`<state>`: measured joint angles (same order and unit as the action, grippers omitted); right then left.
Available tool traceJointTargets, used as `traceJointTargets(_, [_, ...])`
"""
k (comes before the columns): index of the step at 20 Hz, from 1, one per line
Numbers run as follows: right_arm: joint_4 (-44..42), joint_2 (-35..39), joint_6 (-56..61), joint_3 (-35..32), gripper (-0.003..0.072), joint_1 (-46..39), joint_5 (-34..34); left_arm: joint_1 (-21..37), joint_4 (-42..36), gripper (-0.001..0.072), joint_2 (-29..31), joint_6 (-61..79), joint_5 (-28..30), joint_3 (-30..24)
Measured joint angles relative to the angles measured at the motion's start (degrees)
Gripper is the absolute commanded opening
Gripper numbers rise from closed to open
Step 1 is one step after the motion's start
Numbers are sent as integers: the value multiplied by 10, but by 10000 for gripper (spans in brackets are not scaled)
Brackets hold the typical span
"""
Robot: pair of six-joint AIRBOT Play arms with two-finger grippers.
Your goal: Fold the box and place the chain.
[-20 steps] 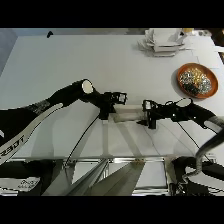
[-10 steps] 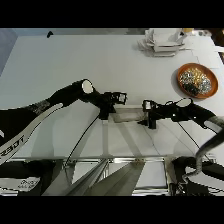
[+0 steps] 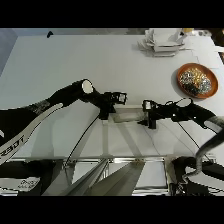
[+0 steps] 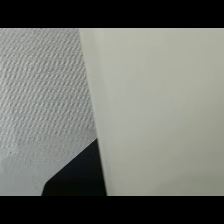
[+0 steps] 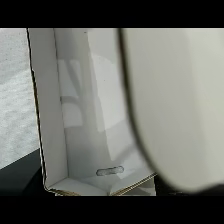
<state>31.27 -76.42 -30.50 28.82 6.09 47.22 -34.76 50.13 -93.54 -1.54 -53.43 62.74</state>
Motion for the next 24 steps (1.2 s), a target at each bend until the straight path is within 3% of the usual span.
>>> traceJointTargets(4, [0,0,0,0,549,0,0,0,0,19,0,0,0,0])
traceJointTargets(5, [0,0,0,0,549,0,0,0,0,110,0,0,0,0])
traceJointTargets(7, [0,0,-1,0,549,0,1,2,9,486,3,0,2,0])
traceJointTargets(8, [1,0,-2,0,549,0,2,2,5,532,8,0,2,0])
traceJointTargets(14, [0,0,1,0,549,0,0,14,21,531,56,-22,-4,0])
traceJointTargets(17, [0,0,1,0,549,0,0,21,77,501,92,-70,-23,0])
traceJointTargets(18, [0,0,1,0,549,0,0,23,104,417,107,-93,-32,0])
traceJointTargets(20, [0,0,1,0,549,0,0,25,147,108,137,-141,-51,0])
traceJointTargets(21, [0,0,1,0,549,0,0,25,160,9,154,-163,-64,0])
traceJointTargets(24, [0,0,0,0,549,0,0,24,152,5,199,-202,-99,0])
